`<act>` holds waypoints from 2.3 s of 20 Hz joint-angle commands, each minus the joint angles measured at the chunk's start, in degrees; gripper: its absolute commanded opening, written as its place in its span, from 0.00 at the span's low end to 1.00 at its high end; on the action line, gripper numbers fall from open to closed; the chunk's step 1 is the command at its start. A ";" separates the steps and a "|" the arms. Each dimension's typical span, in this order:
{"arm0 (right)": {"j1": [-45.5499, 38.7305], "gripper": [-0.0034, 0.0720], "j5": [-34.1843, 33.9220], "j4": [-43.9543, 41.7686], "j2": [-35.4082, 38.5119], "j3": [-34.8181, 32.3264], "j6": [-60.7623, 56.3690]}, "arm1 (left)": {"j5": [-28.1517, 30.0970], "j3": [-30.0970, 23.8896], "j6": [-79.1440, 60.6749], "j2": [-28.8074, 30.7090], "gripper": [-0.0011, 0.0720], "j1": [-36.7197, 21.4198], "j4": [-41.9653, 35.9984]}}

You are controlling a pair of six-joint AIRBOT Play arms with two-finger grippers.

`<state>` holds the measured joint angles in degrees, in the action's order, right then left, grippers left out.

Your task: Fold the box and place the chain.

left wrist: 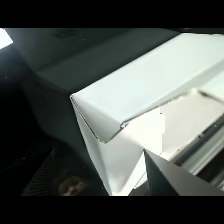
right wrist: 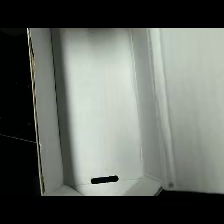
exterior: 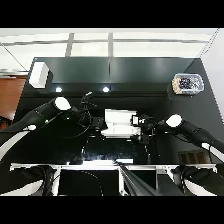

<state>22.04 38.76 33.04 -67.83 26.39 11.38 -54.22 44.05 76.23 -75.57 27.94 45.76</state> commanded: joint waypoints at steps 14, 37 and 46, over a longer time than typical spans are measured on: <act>0.02 0.32 0.00 -0.02 0.00 0.00 -0.04 | -1.99 9.90 41.33 -0.39 0.70 16.09 29.51; 0.02 0.32 0.00 -0.02 0.00 0.00 -0.04 | -7.91 18.88 54.16 -12.02 0.60 21.00 36.74; 0.02 0.32 0.00 -0.02 0.00 0.00 -0.04 | -13.97 24.90 56.33 -16.09 0.55 22.73 40.83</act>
<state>22.04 38.74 33.04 -67.83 26.39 11.33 -66.70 67.33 131.37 -90.96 49.98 84.31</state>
